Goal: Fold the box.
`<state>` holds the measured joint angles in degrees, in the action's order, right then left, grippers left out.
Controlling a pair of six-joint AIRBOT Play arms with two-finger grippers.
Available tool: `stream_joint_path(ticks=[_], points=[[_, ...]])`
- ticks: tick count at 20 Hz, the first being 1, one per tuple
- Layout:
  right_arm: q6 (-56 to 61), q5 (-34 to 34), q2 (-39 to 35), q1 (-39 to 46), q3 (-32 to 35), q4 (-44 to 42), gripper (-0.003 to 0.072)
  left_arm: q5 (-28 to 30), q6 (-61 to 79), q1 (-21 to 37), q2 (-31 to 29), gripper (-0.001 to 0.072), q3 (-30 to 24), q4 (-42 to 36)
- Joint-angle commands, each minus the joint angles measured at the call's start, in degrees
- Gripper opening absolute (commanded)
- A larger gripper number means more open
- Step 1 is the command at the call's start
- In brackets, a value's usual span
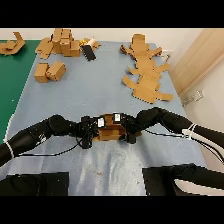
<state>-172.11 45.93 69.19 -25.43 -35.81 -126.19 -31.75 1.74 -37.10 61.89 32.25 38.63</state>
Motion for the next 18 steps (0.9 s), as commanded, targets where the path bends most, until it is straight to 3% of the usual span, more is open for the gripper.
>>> stream_joint_path(ticks=[1,18], points=[[0.00,-0.02,0.02,0.00,-0.07,-0.02,0.0511,0.81,0.44,-0.09,0.04,0.0091,0.07,-0.09],[0.00,-0.02,0.02,0.00,-0.07,-0.02,0.0511,3.26,4.59,-3.98,1.84,0.0095,0.07,-1.57]])
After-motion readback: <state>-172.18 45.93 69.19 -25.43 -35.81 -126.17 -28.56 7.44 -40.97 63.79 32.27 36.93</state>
